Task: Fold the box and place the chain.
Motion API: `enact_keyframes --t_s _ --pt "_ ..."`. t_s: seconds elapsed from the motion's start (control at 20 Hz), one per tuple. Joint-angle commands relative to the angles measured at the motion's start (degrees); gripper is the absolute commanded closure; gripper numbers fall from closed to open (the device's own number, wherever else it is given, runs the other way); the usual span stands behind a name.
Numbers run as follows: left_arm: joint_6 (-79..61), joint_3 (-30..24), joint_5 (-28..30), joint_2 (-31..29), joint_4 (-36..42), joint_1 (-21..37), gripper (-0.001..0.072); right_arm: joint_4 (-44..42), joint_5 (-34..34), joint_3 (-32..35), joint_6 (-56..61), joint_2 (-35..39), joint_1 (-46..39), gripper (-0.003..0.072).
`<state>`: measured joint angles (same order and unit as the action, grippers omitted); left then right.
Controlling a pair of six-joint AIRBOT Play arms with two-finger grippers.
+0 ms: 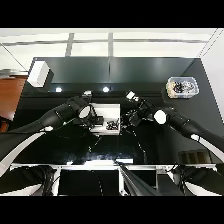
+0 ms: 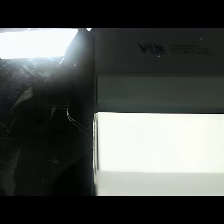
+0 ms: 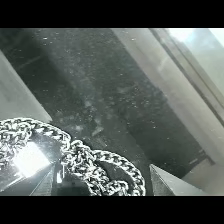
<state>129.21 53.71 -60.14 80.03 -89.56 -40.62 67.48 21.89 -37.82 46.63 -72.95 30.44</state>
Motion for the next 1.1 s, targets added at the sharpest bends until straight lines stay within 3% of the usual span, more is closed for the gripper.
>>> enact_keyframes --t_s 0.0,0.1,0.15,0.2,0.45,0.5,0.55,0.8,0.85,1.05 --pt "0.00 0.04 0.04 -0.02 0.02 0.02 0.0676 -1.07 -0.76 0.04 -0.61 -1.40 0.37 0.0005" --pt "-0.02 0.04 -0.11 -0.02 0.02 0.02 0.0676 -1.86 -1.70 0.00 -0.57 -2.29 0.37 0.0005" --pt "-0.02 0.04 -0.17 -0.02 0.02 0.02 0.0676 -2.84 -2.01 -0.02 -0.57 -2.78 0.37 0.0041" --pt "-0.02 0.04 -0.22 -0.02 0.04 0.02 0.0676 -3.80 -2.25 -0.02 -0.57 -3.06 0.37 0.0151" --pt "-0.02 0.04 -0.35 -0.02 0.02 0.02 0.0676 -4.87 -2.78 0.00 -0.13 -3.21 0.37 0.0186" --pt "-0.02 0.04 -0.37 -0.02 0.02 0.02 0.0676 -4.87 -2.58 -0.02 0.59 -3.21 0.37 0.0397" --pt "-0.02 0.04 -0.39 -0.02 0.02 0.02 0.0676 -4.87 -2.56 -0.02 1.18 -3.21 0.37 0.0540" --pt "-0.02 0.04 -0.44 -0.02 0.02 0.02 0.0676 -4.79 0.33 -0.37 3.54 -3.02 0.20 0.0565" --pt "-0.02 0.04 -0.44 -0.02 0.02 0.02 0.0676 -4.61 1.77 -0.61 3.82 -2.64 0.20 0.0651" --pt "-0.02 0.04 -0.37 -0.02 0.02 0.02 0.0676 -4.59 8.24 -0.85 6.16 1.64 -1.07 0.0653"
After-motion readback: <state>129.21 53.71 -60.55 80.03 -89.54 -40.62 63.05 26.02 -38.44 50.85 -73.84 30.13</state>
